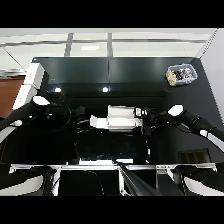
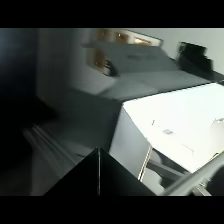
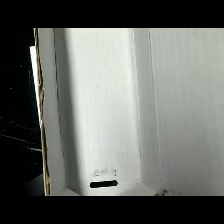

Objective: Fold the box and place the chain.

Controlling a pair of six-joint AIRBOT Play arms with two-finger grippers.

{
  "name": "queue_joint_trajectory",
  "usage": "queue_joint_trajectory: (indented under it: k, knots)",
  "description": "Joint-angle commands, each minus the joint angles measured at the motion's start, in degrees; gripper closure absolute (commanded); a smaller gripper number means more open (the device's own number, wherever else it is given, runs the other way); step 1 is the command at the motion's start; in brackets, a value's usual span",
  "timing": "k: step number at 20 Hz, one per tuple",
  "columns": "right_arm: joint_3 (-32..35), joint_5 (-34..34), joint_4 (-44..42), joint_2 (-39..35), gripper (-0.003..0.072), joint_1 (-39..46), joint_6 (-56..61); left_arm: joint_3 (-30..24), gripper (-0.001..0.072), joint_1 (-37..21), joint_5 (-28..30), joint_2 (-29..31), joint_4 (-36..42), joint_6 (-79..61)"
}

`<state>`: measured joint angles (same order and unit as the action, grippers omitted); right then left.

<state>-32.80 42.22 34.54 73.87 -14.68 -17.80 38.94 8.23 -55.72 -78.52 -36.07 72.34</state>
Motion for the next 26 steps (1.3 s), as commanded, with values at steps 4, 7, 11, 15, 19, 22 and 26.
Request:
queue_joint_trajectory:
  k: [4,7,11,15,19,22,26]
  knots:
    - [0.0,0.0,0.0,0.0,0.0554,0.0,0.0,4.0,0.0685,5.5,-3.7,-7.9,2.8,-5.4]
    - [0.0,0.0,0.0,0.0,0.0554,0.0,0.0,6.9,0.0681,5.4,-8.0,-8.2,2.7,-9.5]
    - [0.0,0.0,0.0,0.0,0.0554,0.0,0.0,10.9,0.0151,5.3,-13.0,-8.2,2.8,-9.8]
    - [0.0,0.0,0.0,0.0,0.0554,0.0,0.0,11.9,0.015,6.2,-14.6,-8.2,9.4,-9.8]
    - [0.0,0.0,0.0,0.0,0.0554,0.0,0.0,13.5,0.0152,10.7,-12.0,-8.2,4.2,-6.6]
    - [0.0,0.0,0.0,0.0,0.0554,0.0,0.0,15.5,0.0151,14.9,-7.0,-8.0,-2.5,-0.5]
    - [0.0,0.0,0.0,0.0,0.0554,0.0,0.0,18.5,0.0223,19.4,-4.3,-7.6,-7.0,5.9]
